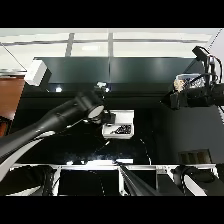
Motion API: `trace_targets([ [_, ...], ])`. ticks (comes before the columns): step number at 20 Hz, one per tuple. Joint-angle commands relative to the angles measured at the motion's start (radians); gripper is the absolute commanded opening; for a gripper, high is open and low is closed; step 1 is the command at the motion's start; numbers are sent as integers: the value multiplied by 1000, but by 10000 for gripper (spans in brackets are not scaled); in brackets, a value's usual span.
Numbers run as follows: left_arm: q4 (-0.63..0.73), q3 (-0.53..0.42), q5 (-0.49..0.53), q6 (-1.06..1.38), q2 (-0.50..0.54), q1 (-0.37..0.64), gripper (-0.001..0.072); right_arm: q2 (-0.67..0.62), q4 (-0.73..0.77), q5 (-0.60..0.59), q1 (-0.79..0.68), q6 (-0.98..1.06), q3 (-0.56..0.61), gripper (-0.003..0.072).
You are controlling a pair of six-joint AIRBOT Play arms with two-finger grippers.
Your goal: Fold the box and place the chain.
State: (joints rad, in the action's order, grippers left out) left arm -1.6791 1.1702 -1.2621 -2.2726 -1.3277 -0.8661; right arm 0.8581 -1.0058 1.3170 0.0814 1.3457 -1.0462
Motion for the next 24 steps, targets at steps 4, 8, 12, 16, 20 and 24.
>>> trace_targets([
  [4,-73,-298,64,222,347,232,650,-1,-1,-5,0,1,-1,407],
  [8,732,-642,455,895,536,579,646,-1,-1,-16,0,1,-1,407],
  [12,1173,-774,327,1801,480,633,647,0,-1,-40,0,10,0,407],
  [16,1125,-764,357,2249,430,603,720,0,-1,-39,0,29,1,407],
  [20,1046,-720,383,2453,348,508,720,0,-1,-39,0,42,2,407],
  [24,1113,-631,389,2561,125,456,718,0,-1,-34,1,53,2,407],
])
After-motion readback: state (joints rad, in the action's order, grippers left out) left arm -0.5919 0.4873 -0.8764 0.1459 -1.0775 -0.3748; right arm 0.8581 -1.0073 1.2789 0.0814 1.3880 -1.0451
